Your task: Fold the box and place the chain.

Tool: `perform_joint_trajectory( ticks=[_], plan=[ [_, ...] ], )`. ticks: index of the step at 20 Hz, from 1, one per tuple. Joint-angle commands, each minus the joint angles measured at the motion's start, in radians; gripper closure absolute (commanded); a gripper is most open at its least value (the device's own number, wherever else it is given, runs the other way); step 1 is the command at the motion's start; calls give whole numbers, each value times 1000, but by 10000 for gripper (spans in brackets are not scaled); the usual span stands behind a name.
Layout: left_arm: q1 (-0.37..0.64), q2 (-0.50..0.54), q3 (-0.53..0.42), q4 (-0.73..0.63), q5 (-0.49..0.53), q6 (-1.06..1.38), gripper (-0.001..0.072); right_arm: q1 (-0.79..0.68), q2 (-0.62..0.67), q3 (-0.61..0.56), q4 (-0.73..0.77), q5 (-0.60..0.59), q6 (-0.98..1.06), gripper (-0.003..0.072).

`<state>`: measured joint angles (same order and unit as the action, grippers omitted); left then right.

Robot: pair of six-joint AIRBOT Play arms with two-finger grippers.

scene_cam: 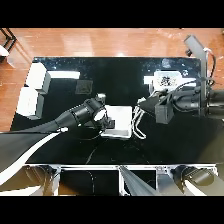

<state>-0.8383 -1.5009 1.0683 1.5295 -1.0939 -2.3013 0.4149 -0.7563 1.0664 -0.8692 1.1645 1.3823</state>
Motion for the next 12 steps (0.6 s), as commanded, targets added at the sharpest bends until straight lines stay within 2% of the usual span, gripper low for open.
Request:
perform_joint_trajectory(
  ticks=[1, 8, 12],
  plan=[
    [-1, 0, 0, -1, 0, 0, 689, 14, -1, 0, 141, -125, -52, 667],
    [-1, 0, 0, -1, 1, 0, 689, 13, -1, 121, 174, -220, -56, 667],
    [-1, 0, 0, -1, 1, 0, 689, 13, -1, 137, 164, -272, -55, 667]
  ],
)
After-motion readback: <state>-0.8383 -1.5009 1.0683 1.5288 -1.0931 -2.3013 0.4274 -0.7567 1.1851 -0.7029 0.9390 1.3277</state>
